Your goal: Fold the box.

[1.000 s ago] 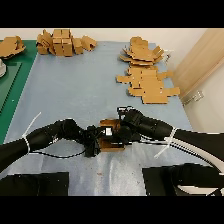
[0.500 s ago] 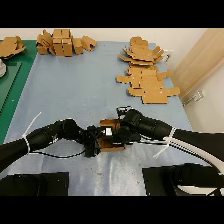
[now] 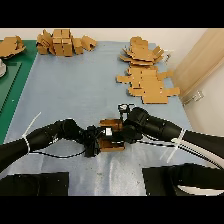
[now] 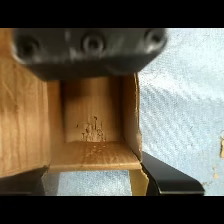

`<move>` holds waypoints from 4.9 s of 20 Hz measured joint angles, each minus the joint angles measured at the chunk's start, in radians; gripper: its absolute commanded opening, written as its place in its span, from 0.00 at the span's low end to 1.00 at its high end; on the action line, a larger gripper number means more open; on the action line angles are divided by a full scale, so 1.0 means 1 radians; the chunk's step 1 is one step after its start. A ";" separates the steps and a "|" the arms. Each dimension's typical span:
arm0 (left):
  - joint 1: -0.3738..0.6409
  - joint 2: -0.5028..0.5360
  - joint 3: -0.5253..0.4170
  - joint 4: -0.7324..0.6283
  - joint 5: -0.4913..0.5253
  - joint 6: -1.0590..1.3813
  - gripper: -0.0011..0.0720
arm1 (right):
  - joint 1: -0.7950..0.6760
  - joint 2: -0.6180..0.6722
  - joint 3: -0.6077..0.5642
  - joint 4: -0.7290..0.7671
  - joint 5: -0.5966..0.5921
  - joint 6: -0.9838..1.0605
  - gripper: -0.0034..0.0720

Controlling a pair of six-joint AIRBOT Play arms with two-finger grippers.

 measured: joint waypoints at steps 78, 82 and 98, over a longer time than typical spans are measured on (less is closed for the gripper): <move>0.000 0.000 0.000 0.000 0.000 0.000 0.74 | -0.047 0.415 -0.355 0.555 0.577 -1.772 0.28; 0.000 0.000 0.000 0.000 0.000 0.000 0.74 | -0.044 0.425 -0.356 0.504 0.532 -1.769 0.60; 0.000 0.000 0.000 0.000 0.000 0.000 0.74 | 0.031 0.424 -0.357 0.389 0.521 -1.986 0.69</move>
